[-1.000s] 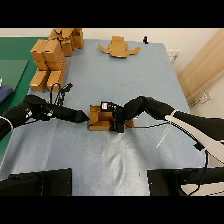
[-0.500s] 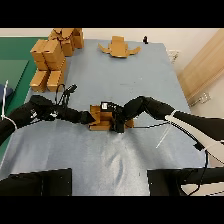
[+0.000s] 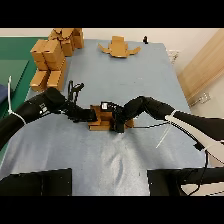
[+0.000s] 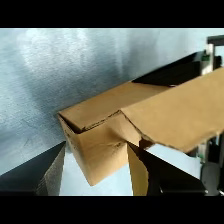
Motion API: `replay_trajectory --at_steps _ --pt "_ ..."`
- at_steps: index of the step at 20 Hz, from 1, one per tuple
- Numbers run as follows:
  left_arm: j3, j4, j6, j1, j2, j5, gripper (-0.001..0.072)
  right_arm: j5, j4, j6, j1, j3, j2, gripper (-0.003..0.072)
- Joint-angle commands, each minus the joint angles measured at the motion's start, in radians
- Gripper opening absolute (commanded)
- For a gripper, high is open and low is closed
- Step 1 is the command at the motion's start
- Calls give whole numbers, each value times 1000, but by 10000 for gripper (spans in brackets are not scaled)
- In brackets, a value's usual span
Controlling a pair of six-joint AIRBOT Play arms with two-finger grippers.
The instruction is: Fold the box.
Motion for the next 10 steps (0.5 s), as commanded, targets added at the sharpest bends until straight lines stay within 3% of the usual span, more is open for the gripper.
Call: replay_trajectory --at_steps 1,8,10 --pt "43 222 -265 -76 -2 8 583 1 0 0 0 0 0 8" --pt "127 284 -447 -179 -128 -1 583 2 0 0 0 0 0 8" --pt "162 358 -553 -218 -149 -3 583 1 0 0 0 0 0 8"
